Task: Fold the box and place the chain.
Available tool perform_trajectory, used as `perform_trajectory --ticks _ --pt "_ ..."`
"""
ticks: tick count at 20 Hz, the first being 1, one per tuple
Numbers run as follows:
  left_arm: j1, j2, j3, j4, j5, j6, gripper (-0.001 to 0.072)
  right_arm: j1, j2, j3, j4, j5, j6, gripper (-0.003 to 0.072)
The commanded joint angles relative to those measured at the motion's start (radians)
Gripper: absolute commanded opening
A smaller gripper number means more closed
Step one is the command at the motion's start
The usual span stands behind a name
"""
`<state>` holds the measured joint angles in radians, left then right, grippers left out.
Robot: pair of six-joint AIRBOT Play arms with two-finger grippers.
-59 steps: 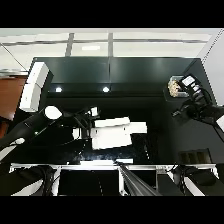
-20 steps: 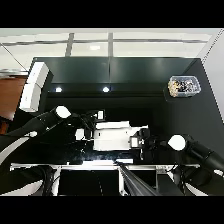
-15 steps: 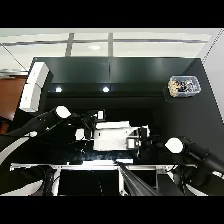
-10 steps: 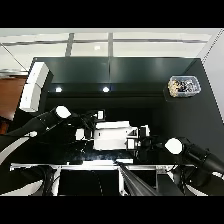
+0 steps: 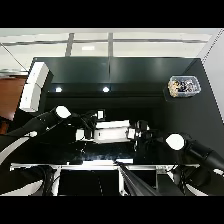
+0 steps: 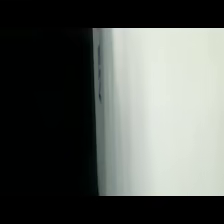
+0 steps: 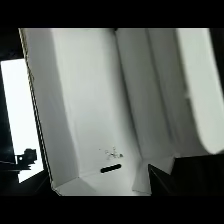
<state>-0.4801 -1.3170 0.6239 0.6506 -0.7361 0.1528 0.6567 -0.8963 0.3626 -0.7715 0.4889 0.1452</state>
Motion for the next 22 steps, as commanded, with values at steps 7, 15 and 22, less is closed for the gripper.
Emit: perform_trajectory --ticks 7,15,22 --pt "0.0 -0.001 0.0 0.0 0.0 0.0 0.0034 -0.051 0.0 0.032 0.0 0.003 -0.004 0.0716" --pt "0.0 -0.001 0.0 0.0 0.003 0.0 0.0034 -0.085 -0.05 0.042 0.074 0.013 -0.055 0.0716" --pt "0.0 -0.001 0.0 0.0 0.003 0.0 0.0034 -0.136 -0.153 0.087 0.328 0.189 -0.343 0.0717"
